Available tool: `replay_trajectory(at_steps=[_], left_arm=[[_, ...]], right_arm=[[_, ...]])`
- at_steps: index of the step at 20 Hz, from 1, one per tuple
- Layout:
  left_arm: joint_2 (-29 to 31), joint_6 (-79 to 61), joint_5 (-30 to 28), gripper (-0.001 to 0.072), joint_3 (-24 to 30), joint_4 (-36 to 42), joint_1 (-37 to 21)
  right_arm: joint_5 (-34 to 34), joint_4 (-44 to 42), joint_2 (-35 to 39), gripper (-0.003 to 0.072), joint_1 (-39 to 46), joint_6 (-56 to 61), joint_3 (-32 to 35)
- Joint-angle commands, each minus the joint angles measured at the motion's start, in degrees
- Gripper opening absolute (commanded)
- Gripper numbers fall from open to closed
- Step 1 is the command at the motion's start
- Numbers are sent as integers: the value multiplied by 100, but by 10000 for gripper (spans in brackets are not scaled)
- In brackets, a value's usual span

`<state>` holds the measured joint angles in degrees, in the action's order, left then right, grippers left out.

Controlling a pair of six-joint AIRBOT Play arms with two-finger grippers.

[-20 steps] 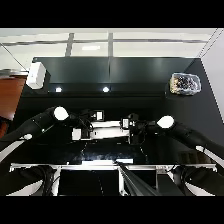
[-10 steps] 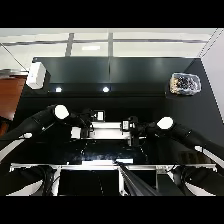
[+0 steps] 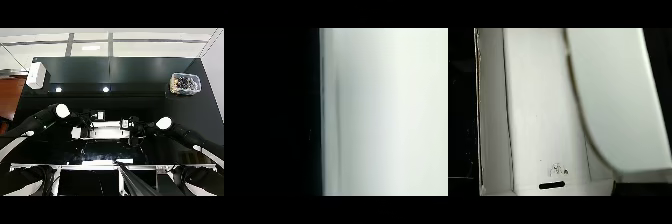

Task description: Fold the box and place the chain.

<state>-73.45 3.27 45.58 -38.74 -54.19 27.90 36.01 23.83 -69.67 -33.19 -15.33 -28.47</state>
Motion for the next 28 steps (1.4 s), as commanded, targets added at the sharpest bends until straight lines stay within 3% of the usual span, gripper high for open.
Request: replay_trajectory(at_steps=[1,28], left_arm=[[-81,-4,-7,29,0,-42,2],[-101,-4,122,29,-181,-46,0]], right_arm=[[-70,42,-39,697,-15,146,-44],[-173,452,-120,696,-192,468,-111]])
